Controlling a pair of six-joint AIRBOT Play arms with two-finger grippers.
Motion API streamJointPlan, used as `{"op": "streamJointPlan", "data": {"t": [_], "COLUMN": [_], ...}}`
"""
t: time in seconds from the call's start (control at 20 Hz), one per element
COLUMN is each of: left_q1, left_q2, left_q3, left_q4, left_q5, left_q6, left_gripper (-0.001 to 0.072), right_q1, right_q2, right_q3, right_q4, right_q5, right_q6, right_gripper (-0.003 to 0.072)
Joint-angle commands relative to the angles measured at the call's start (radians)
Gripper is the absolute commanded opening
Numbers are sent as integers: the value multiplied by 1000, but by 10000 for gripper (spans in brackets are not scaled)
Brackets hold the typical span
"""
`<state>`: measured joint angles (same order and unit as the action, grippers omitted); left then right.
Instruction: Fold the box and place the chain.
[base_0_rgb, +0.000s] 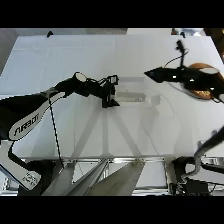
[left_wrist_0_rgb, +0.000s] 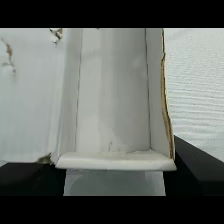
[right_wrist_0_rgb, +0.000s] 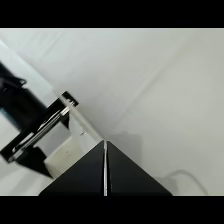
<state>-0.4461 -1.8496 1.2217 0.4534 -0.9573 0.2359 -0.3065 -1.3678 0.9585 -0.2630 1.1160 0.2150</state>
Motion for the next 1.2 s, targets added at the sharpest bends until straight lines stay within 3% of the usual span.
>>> {"op": "streamJointPlan", "data": {"t": [0.0,0.15,0.5,0.6,0.7,0.85,0.95,1.15], "left_q1": [0,0,0,0,0,0,0,0], "left_q2": [0,0,0,0,0,0,0,0], "left_q3": [0,0,0,0,0,0,0,0], "left_q4": [0,0,0,0,0,0,0,0], "left_q5": [0,0,0,0,0,0,0,0], "left_q6": [0,0,0,0,0,0,0,0], "left_gripper": [157,157,157,157,157,157,157,157], "right_q1": [-50,-12,122,122,122,122,122,122], "right_q2": [122,168,365,419,442,410,343,193], "right_q3": [0,-1,-6,-49,-126,-238,-244,-238], "right_q4": [-199,-376,-554,-562,-582,-650,-713,-683], "right_q5": [124,106,95,-8,-136,-206,-213,-232], "right_q6": [-104,-111,-111,-112,-126,-217,-222,-368], "right_gripper": [66,180,187,292,294,293,293,293]}}
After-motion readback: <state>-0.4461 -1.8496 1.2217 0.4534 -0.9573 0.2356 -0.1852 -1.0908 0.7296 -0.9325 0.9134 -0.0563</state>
